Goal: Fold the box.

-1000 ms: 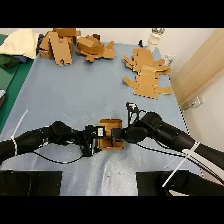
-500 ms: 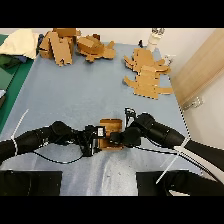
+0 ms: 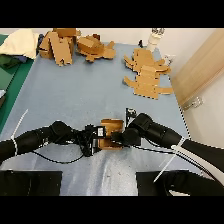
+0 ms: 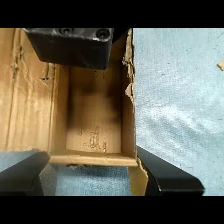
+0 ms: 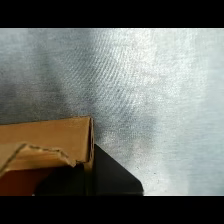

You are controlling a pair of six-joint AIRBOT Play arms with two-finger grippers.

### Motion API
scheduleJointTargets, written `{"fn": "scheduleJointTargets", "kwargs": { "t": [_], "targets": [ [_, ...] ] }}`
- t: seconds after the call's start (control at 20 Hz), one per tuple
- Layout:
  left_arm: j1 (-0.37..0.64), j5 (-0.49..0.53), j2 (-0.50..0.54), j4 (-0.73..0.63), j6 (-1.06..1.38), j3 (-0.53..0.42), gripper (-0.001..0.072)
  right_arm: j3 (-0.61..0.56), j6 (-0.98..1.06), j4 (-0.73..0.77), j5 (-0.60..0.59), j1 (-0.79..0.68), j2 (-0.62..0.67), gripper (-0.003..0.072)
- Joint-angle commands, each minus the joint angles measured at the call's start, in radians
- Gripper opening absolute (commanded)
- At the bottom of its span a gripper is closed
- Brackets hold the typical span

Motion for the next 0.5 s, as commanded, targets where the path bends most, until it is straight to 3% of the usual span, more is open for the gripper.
{"fn": "scheduleJointTargets", "kwargs": {
  "t": [0.0,0.1,0.15,0.2,0.25,0.45],
  "targets": [
    [0.0,-0.003,0.001,-0.002,-0.005,0.0,0.0484,-0.001,0.01,-0.002,0.006,0.0,-0.006,0.0001],
    [0.0,-0.003,0.001,-0.002,-0.005,0.0,0.0484,0.001,-0.005,-0.002,0.008,-0.001,-0.006,0.0003],
    [0.0,-0.003,0.001,-0.002,-0.005,0.0,0.0484,0.004,-0.005,-0.001,0.008,-0.001,-0.006,0.0084],
    [0.0,-0.003,0.001,-0.002,-0.005,0.0,0.0485,0.008,-0.005,0.008,0.005,-0.001,-0.005,0.0217],
    [0.0,-0.003,0.001,-0.002,-0.004,0.0,0.0484,0.012,-0.009,0.02,0.005,-0.001,-0.005,0.0255],
    [0.0,-0.003,0.001,-0.002,-0.005,0.0,0.0484,0.046,-0.032,0.031,-0.019,-0.001,-0.004,0.0257]
  ]
}}
